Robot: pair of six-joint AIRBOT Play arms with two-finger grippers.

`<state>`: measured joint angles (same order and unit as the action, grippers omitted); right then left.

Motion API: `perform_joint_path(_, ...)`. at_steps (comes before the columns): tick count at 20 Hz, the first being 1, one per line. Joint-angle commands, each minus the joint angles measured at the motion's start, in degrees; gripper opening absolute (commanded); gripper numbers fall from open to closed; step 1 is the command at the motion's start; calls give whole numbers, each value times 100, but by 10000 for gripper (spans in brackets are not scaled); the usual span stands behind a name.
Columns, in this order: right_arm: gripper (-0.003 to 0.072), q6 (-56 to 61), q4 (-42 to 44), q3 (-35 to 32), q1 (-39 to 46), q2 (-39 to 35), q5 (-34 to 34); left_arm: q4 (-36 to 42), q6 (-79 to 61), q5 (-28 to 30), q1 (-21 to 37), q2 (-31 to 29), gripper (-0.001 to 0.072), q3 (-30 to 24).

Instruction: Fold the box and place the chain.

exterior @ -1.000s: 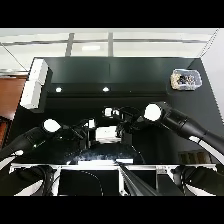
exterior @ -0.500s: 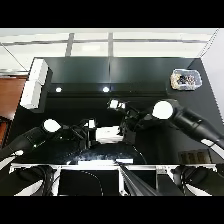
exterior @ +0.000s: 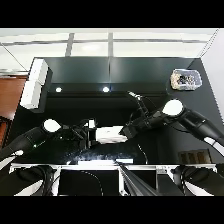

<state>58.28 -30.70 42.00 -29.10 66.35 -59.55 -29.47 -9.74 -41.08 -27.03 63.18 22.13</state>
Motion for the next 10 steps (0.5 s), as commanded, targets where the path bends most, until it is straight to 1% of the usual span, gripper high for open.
perform_joint_path(1, 12, 125, 1176, -160, 39, 518, 323, 0, 2, 2, -2, 2, 357, 7)
perform_joint_path(3, 12, 127, 1298, -160, 35, 772, 275, 0, 2, 2, -2, 2, 357, 7)
perform_joint_path(6, 12, 129, 1263, -160, 35, 918, 269, 0, 2, 4, -2, 2, 357, 7)
perform_joint_path(10, 13, 208, 942, -160, 15, 957, 380, 0, 2, 4, -2, 2, 357, 7)
